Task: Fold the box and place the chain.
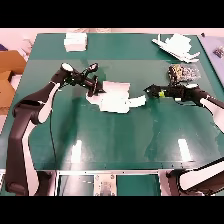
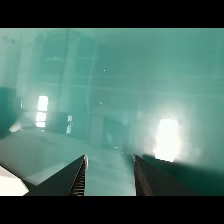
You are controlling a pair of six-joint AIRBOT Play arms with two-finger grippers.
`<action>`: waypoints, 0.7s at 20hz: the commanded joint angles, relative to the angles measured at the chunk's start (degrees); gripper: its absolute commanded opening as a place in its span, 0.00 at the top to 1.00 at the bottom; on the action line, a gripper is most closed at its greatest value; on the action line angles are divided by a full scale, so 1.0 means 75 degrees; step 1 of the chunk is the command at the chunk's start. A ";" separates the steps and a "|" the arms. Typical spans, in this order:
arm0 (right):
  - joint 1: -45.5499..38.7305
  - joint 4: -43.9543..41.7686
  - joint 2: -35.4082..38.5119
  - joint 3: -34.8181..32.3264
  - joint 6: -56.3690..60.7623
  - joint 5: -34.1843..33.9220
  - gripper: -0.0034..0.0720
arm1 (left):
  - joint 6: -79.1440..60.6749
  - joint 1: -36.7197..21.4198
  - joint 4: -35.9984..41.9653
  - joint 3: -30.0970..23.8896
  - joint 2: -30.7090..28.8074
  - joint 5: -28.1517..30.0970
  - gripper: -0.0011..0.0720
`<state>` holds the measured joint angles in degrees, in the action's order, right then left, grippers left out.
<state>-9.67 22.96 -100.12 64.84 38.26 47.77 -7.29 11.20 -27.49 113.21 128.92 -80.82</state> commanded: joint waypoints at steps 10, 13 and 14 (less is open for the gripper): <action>0.0076 0.0277 -0.0035 -0.0012 0.0006 -0.0376 0.46 | -0.1443 0.0061 0.0755 -0.2075 -0.0997 0.1641 0.96; 0.0143 0.0280 -0.0035 -0.0012 0.0006 -0.0391 0.46 | -0.1580 0.0079 0.0749 -0.2090 -0.0982 0.1699 0.96; 0.0143 0.0280 -0.0035 -0.0012 0.0003 -0.0391 0.45 | -0.1577 0.0067 0.0734 -0.2090 -0.0982 0.1705 0.96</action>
<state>-8.86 24.88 -100.33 64.77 38.24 45.06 -17.78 11.73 -21.74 98.35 121.91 -69.25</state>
